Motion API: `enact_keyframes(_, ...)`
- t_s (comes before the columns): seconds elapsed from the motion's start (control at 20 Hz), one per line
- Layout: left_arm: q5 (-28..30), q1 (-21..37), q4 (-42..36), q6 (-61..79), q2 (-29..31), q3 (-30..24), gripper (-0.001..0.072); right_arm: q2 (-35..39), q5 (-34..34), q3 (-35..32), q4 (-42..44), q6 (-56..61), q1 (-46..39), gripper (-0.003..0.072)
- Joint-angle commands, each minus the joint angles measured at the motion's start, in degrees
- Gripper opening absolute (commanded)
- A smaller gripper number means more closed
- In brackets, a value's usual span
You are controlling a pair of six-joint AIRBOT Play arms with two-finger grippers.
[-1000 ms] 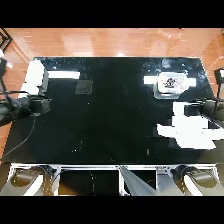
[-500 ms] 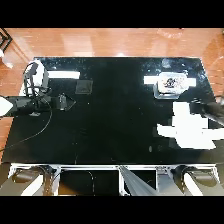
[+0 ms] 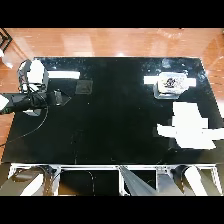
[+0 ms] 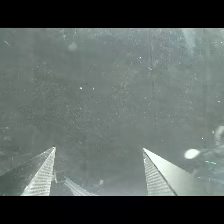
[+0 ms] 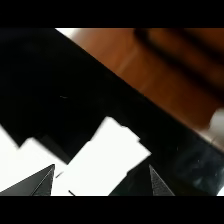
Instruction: Fold the box and place the chain.
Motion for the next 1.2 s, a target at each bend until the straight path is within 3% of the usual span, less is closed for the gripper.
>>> enact_keyframes(0.0, 1.68, 0.24, 0.02, 0.04, -0.57, 0.07, 0.0629, -11.26, 5.6, 6.73, 7.32, -6.1, -13.88, 0.0686)
enact_keyframes(0.2, 2.45, 0.24, 0.02, 0.04, -1.77, 0.07, 0.0629, -22.69, 21.18, 15.98, 18.49, -25.64, -26.38, 0.0687)
enact_keyframes(0.3, 2.51, 0.24, 0.0, 0.04, -2.38, 0.07, 0.0629, -28.92, 25.66, 18.14, 19.91, -27.56, -27.34, 0.0687)
enact_keyframes(0.45, 2.51, 0.22, -0.26, 0.02, -2.67, 0.07, 0.0629, -41.09, 38.6, 25.18, 29.27, -29.22, -25.16, 0.0687)
enact_keyframes(0.55, 3.08, 0.24, -0.48, 0.02, -2.67, 0.07, 0.0629, -46.23, 39.47, 28.98, 31.12, -30.08, -22.12, 0.0687)
enact_keyframes(0.75, 3.28, 0.2, -1.55, -0.02, -2.67, 0.07, 0.0629, -51.23, 38.36, 30.75, 24.09, -31.56, -16.85, 0.0687)
enact_keyframes(1.15, 4.15, 0.17, -1.95, -0.24, -2.67, 0.07, 0.0628, -53.9, 41.29, 30.71, 26.88, -32.2, -14.14, 0.0686)
